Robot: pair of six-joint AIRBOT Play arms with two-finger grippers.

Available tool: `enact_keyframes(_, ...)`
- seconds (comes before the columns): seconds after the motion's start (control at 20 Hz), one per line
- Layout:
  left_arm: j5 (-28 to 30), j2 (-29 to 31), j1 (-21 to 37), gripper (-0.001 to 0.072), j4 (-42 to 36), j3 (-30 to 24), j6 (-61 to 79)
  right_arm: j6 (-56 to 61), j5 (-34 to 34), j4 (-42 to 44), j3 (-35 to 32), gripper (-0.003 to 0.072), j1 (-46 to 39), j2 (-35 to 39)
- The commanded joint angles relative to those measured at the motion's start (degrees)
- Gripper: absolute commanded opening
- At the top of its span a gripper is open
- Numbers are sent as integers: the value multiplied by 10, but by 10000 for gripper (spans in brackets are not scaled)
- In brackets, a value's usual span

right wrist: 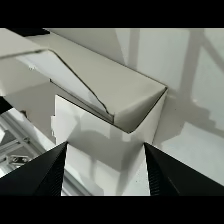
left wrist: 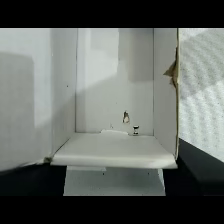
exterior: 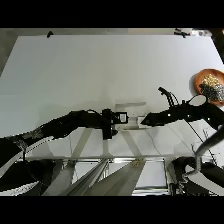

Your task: Fold the box and place the chain.

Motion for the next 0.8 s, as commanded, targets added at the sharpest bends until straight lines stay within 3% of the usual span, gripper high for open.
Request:
enact_keyframes(0.0,0,0,0,274,0,0,0,82,-56,-65,26,498,66,0)
enact_keyframes(0.15,0,0,0,274,0,0,0,160,-57,-143,61,498,105,1)
enact_keyframes(0.7,0,0,0,274,0,0,0,350,-94,-248,82,496,199,0)
enact_keyframes(0.75,0,0,0,274,0,0,0,368,-96,-253,82,471,202,0)
